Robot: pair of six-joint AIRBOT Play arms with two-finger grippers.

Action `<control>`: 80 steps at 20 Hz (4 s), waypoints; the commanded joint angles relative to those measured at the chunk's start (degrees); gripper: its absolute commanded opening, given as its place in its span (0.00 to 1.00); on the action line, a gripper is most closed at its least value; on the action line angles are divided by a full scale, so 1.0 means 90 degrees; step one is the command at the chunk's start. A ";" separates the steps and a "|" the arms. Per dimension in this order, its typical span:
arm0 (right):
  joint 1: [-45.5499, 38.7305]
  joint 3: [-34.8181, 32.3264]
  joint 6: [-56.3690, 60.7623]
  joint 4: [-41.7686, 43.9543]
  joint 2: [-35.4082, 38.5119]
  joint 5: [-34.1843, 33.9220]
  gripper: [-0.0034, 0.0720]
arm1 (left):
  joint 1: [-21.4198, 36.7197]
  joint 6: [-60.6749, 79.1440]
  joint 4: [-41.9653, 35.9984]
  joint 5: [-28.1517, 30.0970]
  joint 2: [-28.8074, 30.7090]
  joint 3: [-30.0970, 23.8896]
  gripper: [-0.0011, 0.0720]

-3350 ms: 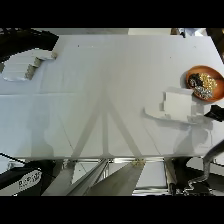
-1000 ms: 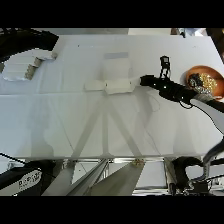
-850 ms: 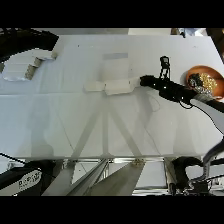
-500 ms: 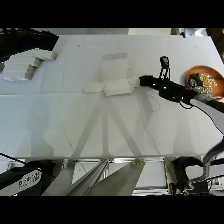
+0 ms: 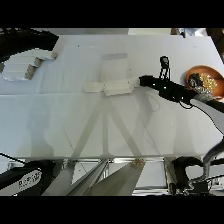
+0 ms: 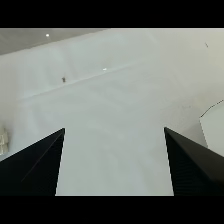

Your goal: Fold the box and place the chain.

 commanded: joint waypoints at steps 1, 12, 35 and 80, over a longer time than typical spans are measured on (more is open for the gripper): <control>0.0000 -0.0002 0.0000 0.0002 0.0005 0.0000 0.06 | -0.0007 0.0000 -0.0262 -0.0015 -0.0032 0.0000 0.97; 0.0000 -0.0002 0.0000 0.0002 0.0005 0.0000 0.06 | -0.0223 0.0165 -0.1231 -0.1790 -0.1205 0.0923 0.97; 0.0000 -0.0002 0.0000 0.0002 0.0005 0.0000 0.06 | -0.1649 -0.1571 -0.0299 -0.2329 -0.4840 0.3597 0.97; 0.0000 -0.0002 0.0000 0.0002 0.0005 0.0000 0.06 | -0.2181 0.1044 0.0452 -0.2968 -0.4986 0.3597 0.03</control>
